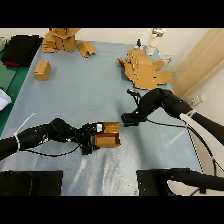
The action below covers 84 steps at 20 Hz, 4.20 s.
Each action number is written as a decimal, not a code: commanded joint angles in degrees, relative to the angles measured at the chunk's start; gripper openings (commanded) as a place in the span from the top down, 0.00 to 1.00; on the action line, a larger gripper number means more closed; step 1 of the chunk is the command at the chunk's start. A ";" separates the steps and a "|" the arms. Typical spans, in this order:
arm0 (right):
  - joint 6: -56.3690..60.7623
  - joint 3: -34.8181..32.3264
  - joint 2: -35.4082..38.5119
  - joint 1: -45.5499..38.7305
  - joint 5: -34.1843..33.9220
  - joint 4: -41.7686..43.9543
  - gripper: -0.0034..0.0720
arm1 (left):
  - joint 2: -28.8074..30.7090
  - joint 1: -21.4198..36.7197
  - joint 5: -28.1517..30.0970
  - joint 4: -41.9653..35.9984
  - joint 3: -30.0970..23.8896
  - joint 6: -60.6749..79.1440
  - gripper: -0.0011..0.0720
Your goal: Fold the box.
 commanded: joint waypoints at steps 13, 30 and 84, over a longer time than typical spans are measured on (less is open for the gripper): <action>-44.11 -7.26 -0.35 4.74 -0.74 31.04 0.95 | 0.02 0.02 0.04 0.00 0.02 -0.04 0.41; -43.89 -29.22 30.97 31.76 41.29 -5.03 0.87 | 0.02 0.02 0.04 0.00 0.02 -0.04 0.41; -53.94 -30.93 31.78 34.73 45.07 -15.82 0.66 | 0.02 0.02 0.07 0.00 0.02 -0.04 0.41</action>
